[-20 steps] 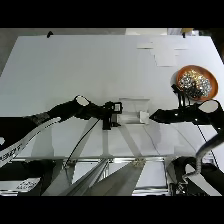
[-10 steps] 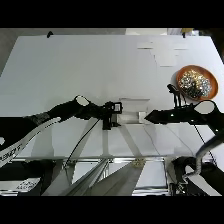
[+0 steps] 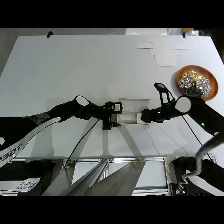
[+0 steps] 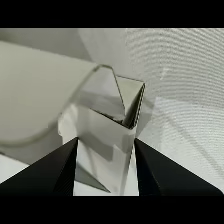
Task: Fold the box and place the chain.
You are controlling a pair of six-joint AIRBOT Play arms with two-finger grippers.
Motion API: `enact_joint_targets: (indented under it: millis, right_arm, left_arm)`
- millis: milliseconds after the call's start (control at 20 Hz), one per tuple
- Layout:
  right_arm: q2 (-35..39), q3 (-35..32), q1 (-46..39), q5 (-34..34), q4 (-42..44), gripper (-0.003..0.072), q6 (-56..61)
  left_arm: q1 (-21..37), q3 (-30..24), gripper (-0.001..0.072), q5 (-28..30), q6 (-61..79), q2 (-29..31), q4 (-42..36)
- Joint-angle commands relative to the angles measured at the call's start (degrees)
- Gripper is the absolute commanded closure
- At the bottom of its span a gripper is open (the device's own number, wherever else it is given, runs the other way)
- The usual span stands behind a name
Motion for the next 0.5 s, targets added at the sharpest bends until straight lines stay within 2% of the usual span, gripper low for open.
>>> enact_joint_targets:
  millis: [0,200,250,450]
  right_arm:
    - [-5.18,4.87,6.27,2.23,-9.49,0.0298,14.91]
    - [-9.92,8.55,10.45,4.22,-13.53,0.0312,22.62]
    - [-10.64,8.90,11.04,4.26,-13.86,0.0352,23.61]
    - [-11.52,8.94,11.39,4.39,-16.61,0.0392,27.85]
  left_arm:
    - [0.02,0.02,0.0540,-0.02,0.02,0.04,0.02]
    - [0.02,0.02,0.0540,0.00,0.02,0.04,0.00]
    - [0.02,0.02,0.0540,-0.02,0.02,0.04,0.00]
    - [0.02,0.02,0.0540,-0.02,0.02,0.04,0.00]
